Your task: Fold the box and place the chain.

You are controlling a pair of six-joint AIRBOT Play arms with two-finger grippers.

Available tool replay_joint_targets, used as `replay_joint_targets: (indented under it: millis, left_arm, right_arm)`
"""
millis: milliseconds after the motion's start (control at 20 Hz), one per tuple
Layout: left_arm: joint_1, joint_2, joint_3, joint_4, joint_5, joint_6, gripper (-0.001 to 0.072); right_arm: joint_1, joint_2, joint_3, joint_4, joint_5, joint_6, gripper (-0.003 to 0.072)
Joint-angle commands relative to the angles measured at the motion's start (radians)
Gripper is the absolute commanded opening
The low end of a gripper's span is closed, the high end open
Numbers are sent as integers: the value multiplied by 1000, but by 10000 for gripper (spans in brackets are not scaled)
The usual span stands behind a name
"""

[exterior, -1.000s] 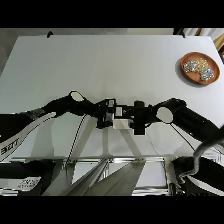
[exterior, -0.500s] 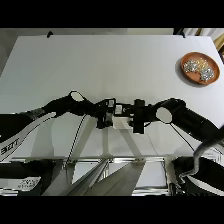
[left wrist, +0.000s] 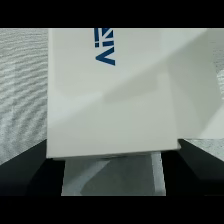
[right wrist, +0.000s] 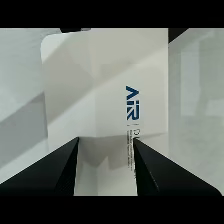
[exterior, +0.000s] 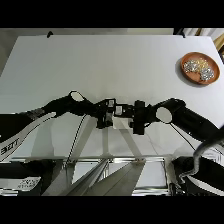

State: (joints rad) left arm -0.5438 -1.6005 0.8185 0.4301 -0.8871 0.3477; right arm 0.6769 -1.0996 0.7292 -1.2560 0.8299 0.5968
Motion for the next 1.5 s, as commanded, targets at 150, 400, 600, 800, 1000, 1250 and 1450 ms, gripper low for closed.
replay_joint_targets:
  millis: [150, 400, 600, 800, 1000, 1250, 1450]
  left_arm:
    - [0, 0, 0, 0, 0, 0, 208]
    - [0, 0, 0, 0, 0, 0, 208]
    - [0, 0, 0, 0, 0, 0, 208]
    - [0, 0, 0, 0, 0, 0, 208]
    - [0, 0, 0, 0, 0, 0, 208]
    - [0, 0, 0, 0, 0, 0, 208]
    - [0, 0, 0, 0, 0, 0, 208]
  right_arm:
    - [28, -15, -1, -42, -53, 7, 348]
    - [28, -16, -1, -108, -30, 61, 347]
    - [28, -16, 0, -135, -53, 89, 345]
    - [28, -16, 0, -136, -68, 88, 345]
    - [28, -10, 0, -135, -75, 87, 345]
    - [28, 11, 0, -136, -95, 87, 345]
    - [28, 13, 0, -136, -114, 87, 345]
